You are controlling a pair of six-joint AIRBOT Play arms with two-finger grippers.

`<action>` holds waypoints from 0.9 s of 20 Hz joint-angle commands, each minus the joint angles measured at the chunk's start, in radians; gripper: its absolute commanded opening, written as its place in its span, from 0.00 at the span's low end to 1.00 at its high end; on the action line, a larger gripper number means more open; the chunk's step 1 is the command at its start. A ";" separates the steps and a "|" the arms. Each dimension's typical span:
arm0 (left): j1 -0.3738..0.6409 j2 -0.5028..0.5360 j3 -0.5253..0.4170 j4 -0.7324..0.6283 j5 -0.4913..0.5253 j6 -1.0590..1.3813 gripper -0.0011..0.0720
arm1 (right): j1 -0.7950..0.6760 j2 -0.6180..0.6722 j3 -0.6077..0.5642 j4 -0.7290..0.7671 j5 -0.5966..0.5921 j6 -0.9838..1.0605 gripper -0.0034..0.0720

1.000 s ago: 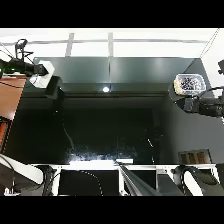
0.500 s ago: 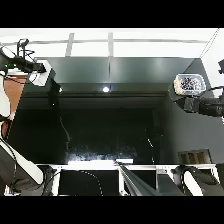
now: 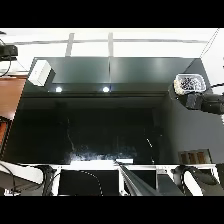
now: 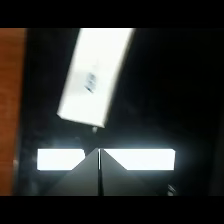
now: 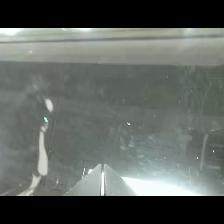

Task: Fold the box and place the chain.

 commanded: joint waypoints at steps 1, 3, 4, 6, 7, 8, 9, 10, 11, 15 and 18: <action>-0.036 0.248 -0.209 -0.169 -0.071 -0.045 0.05 | 0.000 0.032 0.031 -0.018 0.040 -0.001 0.06; -0.098 0.478 -0.480 -0.216 0.127 -0.027 0.05 | 0.002 0.089 0.027 -0.064 0.020 -0.003 0.05; -0.141 0.618 -0.651 -0.238 0.236 -0.015 0.05 | 0.002 0.126 0.018 -0.087 -0.023 -0.022 0.05; -0.226 0.885 -0.991 -0.248 0.401 -0.005 0.05 | 0.002 0.203 -0.034 -0.142 -0.162 -0.031 0.05; -0.262 1.015 -1.162 -0.248 0.460 -0.005 0.05 | 0.002 0.236 -0.080 -0.167 -0.229 -0.032 0.05; -0.286 1.127 -1.308 -0.248 0.502 -0.009 0.05 | 0.002 0.254 -0.131 -0.183 -0.282 -0.032 0.06; -0.297 1.236 -1.441 -0.248 0.535 -0.009 0.05 | 0.002 0.258 -0.189 -0.200 -0.331 -0.032 0.06; -0.293 1.319 -1.535 -0.248 0.549 -0.018 0.05 | 0.002 0.254 -0.241 -0.212 -0.386 -0.035 0.06; -0.283 1.392 -1.603 -0.247 0.548 -0.030 0.05 | 0.002 0.252 -0.287 -0.231 -0.443 -0.035 0.06; -0.251 1.530 -1.657 -0.218 0.544 -0.035 0.05 | 0.002 0.252 -0.316 -0.237 -0.468 -0.035 0.06; -0.252 1.555 -1.657 -0.248 0.538 -0.041 0.05 | 0.002 0.252 -0.316 -0.237 -0.468 -0.035 0.06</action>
